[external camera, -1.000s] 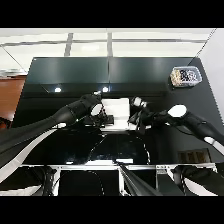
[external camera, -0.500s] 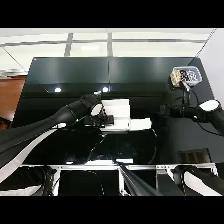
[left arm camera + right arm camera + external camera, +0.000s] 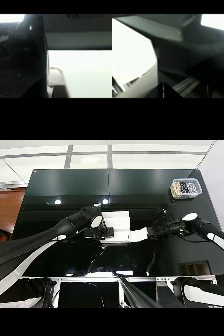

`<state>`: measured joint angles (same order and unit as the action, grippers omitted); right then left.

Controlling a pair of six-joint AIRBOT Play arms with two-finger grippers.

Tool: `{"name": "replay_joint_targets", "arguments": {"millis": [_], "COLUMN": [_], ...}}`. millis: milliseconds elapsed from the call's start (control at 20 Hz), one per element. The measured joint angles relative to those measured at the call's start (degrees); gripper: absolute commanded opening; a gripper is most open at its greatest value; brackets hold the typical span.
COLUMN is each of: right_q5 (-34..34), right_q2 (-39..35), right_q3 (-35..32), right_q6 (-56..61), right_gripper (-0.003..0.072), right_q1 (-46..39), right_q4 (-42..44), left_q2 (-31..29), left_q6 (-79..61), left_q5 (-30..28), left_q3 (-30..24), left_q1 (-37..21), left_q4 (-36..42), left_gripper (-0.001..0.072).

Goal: Fold the box and place the chain.

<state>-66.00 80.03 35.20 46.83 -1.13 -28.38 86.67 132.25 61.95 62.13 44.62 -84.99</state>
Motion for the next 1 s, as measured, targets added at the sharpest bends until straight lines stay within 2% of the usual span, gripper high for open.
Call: {"name": "replay_joint_targets", "arguments": {"millis": [50,100,150,500,550,600,1000], "right_q5": [-0.8,-1.6,-2.5,-8.4,-8.6,-8.6,-4.6], "right_q2": [0.2,0.4,0.5,0.8,0.8,0.8,0.8], "right_q3": [0.7,1.6,2.2,5.1,5.5,5.9,12.4], "right_q6": [-0.6,-1.2,-1.7,-2.7,-2.7,-2.4,9.4], "right_gripper": [0.0136,0.0461,0.0621,0.0599,0.0461,0.0435,0.0435], "right_q1": [0.5,1.0,1.3,2.5,3.1,3.8,11.8], "right_q4": [0.4,0.9,1.0,4.1,4.4,4.7,-1.0], "left_q2": [0.0,0.0,0.0,0.0,0.0,0.0,0.0], "left_q6": [0.0,0.0,0.0,0.0,0.0,0.0,0.0], "left_q5": [0.0,0.0,0.0,-0.1,-0.1,-0.1,-0.2], "left_q3": [0.0,0.0,0.0,0.0,0.0,0.0,0.0], "left_q1": [0.0,0.0,0.0,0.0,0.0,0.0,0.0], "left_q4": [0.0,0.0,0.0,0.0,0.0,0.0,0.0], "left_gripper": [0.003,0.0031,0.003,0.003,0.003,0.003,0.003]}}
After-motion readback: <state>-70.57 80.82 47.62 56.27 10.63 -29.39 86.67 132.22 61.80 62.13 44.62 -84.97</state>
